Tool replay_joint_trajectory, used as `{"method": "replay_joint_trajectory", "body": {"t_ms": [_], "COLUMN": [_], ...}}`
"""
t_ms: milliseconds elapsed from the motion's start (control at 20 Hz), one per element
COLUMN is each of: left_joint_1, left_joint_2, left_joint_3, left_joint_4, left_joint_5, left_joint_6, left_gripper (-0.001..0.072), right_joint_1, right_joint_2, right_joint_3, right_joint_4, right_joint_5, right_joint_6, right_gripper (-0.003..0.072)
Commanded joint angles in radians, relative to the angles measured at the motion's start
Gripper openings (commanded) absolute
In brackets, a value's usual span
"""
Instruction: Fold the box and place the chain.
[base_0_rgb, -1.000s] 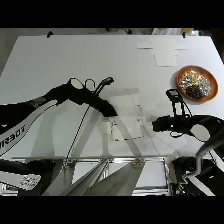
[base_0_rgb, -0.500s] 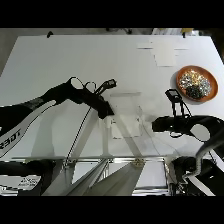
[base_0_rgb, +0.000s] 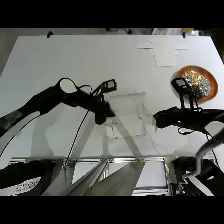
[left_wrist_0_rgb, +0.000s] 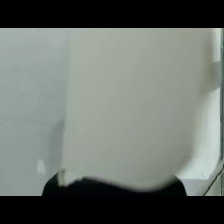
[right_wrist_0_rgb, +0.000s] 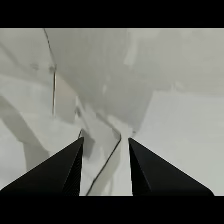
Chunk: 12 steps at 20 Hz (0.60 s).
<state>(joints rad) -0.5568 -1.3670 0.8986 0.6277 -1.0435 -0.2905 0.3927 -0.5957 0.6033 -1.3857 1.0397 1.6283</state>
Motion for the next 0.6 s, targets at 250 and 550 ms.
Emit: {"method": "replay_joint_trajectory", "body": {"t_ms": [250,550], "left_joint_1": [-0.071,-0.071], "left_joint_2": [-0.009,-0.071], "left_joint_3": [-0.098,-0.098], "left_joint_4": [0.046,0.031], "left_joint_5": [0.227,0.263], "left_joint_6": [0.160,0.224], "left_gripper": [0.0002,0.0003], "right_joint_1": [0.001,0.001], "right_joint_2": [0.048,0.048], "right_joint_3": [0.030,0.027], "right_joint_4": [-0.021,-0.021], "right_joint_5": [0.060,0.059], "right_joint_6": [-0.014,-0.014], "right_gripper": [0.0326,0.0326]}}
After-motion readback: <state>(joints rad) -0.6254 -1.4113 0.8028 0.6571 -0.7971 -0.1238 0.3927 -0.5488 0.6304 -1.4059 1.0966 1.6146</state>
